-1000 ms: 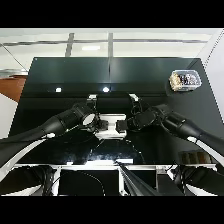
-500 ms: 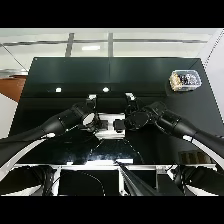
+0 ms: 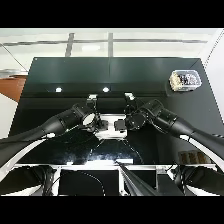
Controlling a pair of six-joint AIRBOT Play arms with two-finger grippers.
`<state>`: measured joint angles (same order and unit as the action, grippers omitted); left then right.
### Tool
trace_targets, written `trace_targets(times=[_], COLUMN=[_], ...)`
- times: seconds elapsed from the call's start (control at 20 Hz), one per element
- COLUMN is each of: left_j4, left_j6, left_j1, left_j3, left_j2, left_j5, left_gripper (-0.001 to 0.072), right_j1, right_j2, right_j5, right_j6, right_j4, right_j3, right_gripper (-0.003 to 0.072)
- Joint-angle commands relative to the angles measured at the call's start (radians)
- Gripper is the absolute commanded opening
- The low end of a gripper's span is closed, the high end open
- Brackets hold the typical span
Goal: Fold the box and place the chain.
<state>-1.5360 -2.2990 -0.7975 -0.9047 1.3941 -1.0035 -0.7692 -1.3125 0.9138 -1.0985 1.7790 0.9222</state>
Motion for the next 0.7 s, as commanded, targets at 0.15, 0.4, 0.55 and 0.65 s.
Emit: trace_targets(times=[0.15,0.4,0.55,0.65], left_j4=[0.000,0.000,0.000,0.000], left_j6=[0.000,0.000,0.000,0.000], left_j1=[0.000,0.000,0.000,0.000], left_j3=[0.001,0.001,0.001,0.001], left_j2=[0.000,0.000,0.000,0.000], left_j5=[-0.001,0.000,0.000,0.000], left_gripper=[0.0032,0.0032,0.0032,0.0032], right_j1=[-0.016,-0.016,-0.016,-0.016], right_j2=[-0.013,-0.026,-0.037,-0.056], right_j5=[0.003,0.007,0.014,0.046], right_j6=[0.025,0.051,0.056,0.056], right_j4=[-0.026,-0.026,-0.027,-0.032], right_j3=[0.002,0.002,0.017,0.046], right_gripper=[0.0308,0.0297,0.0226,0.0226])
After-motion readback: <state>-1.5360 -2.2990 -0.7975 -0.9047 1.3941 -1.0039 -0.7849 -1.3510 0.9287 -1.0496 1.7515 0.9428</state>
